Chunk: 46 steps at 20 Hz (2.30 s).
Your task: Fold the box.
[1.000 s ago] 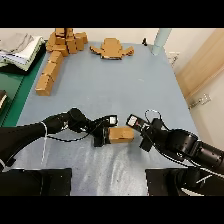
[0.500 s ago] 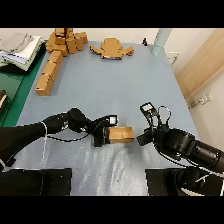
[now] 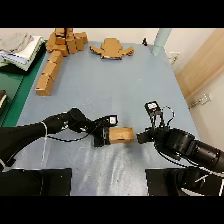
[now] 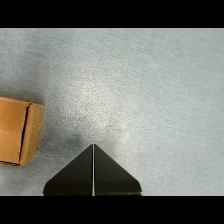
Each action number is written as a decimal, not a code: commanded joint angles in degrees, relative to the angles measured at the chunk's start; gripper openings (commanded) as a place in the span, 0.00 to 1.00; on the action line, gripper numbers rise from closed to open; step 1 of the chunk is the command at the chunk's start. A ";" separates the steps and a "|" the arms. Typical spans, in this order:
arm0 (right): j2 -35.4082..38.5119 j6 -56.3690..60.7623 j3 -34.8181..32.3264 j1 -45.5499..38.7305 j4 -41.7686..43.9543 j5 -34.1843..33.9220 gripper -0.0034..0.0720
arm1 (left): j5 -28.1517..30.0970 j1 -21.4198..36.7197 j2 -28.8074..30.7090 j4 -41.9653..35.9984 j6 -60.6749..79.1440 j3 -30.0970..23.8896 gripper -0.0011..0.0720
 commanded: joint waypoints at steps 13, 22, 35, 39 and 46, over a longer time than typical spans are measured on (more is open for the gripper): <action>-0.04 0.74 0.07 0.00 -0.02 0.46 0.05 | 0.61 -2.54 -0.11 2.14 -4.48 1.88 0.68; -0.04 0.74 0.07 0.00 -0.02 0.44 0.05 | 2.95 -0.63 2.99 2.14 -6.49 2.01 0.68; -0.04 0.76 0.07 -0.02 -0.02 0.42 0.05 | 10.47 34.53 5.18 19.85 -33.66 2.01 0.72; -0.04 0.74 0.07 -0.02 -0.07 0.42 0.05 | 5.95 46.14 7.37 23.78 -36.46 2.01 0.72; -0.04 0.74 0.07 -0.02 -0.26 0.44 0.05 | -0.52 58.93 10.86 31.54 -42.14 2.01 0.72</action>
